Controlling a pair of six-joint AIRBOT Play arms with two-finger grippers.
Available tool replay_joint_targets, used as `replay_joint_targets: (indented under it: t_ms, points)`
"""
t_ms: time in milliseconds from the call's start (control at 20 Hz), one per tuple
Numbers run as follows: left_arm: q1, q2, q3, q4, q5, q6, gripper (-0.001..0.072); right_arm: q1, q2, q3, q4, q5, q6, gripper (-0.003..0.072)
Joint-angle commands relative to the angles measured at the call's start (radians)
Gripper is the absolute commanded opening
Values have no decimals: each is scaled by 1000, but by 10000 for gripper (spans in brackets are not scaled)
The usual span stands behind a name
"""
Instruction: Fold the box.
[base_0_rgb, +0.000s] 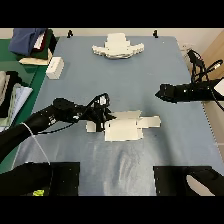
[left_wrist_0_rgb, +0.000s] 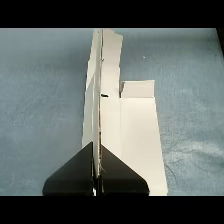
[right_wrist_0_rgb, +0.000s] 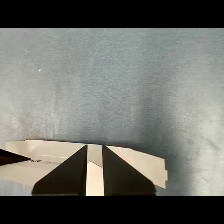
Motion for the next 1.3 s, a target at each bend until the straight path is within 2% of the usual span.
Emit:
replay_joint_targets:
  t_ms: [0,200,400,600,1000,1250]
  points:
    - [1,-18,4,50,-5,-58,16,0,-1,-1,0,0,0,137]
    - [19,-23,4,58,4,-71,16,0,-1,-18,0,-3,0,137]
    - [40,-23,3,58,-147,-115,15,2,0,-28,0,-13,0,137]
    - [-27,-21,3,66,-150,-123,15,2,0,-28,0,-19,0,137]
    - [-32,-21,-47,107,-124,-129,16,2,0,-28,0,-23,-1,137]
    - [-33,-21,-53,148,-192,-185,16,2,0,-28,0,-24,-10,137]
